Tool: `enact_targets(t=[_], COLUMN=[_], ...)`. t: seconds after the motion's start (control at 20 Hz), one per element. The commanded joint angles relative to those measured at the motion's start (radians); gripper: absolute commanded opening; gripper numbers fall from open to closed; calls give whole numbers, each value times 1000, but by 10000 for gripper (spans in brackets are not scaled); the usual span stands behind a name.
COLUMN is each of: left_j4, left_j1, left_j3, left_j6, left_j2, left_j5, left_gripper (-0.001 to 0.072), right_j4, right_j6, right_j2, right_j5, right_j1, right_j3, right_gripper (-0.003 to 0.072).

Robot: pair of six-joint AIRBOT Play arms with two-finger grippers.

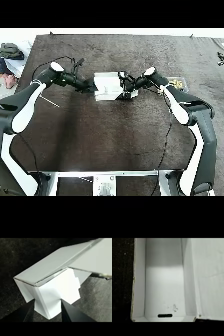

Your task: Fold the box and place the chain.

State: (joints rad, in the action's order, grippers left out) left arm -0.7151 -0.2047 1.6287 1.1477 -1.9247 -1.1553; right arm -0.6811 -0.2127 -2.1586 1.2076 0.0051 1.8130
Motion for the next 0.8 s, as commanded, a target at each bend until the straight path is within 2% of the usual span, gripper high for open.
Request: enact_targets(t=[0.0, 0.3, 0.75], left_j4=[-117, -184, -411], left_j1=[-40, -72, -136], left_j3=[53, 53, 56], left_j6=[111, 224, 515], left_j2=[0, 0, -2], left_j5=[31, 56, 101], left_gripper=[357, 357, 358], right_j4=[0, 0, 0], right_j6=[0, 0, 0], right_j2=[0, 0, 0], right_j5=[0, 0, 0], right_j1=[0, 0, 0], right_j3=[1, 1, 1], right_gripper=[168, 168, 168])
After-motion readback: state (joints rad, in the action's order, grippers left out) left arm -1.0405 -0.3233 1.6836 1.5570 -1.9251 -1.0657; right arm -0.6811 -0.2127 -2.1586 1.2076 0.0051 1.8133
